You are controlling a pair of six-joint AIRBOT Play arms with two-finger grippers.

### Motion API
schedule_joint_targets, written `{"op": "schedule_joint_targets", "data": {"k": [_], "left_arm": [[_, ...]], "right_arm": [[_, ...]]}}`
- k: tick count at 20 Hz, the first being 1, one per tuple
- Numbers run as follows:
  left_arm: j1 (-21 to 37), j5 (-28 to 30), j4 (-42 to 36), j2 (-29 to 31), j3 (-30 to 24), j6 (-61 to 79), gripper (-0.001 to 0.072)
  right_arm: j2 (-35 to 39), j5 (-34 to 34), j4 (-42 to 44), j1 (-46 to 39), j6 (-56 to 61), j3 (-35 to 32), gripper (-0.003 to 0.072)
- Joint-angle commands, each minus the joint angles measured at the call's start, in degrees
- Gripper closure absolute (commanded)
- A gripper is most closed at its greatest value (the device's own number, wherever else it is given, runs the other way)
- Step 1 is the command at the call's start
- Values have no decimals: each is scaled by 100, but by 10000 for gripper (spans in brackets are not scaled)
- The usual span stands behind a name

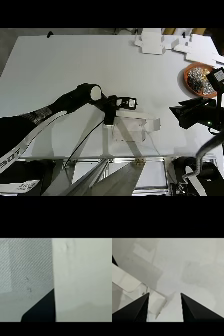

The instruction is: Fold the box and place the chain.

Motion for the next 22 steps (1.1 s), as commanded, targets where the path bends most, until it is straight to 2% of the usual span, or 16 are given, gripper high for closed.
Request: {"op": "schedule_joint_targets", "data": {"k": [1,4,22], "left_arm": [[7,-63,-92,-107,70,17,704],[4,66,-188,-146,70,15,705],[4,-17,-140,-245,70,-157,705]], "right_arm": [[-2,9,2,4,2,-4,246],[-2,11,2,4,2,-4,246],[-2,46,-184,4,2,-4,246]]}}
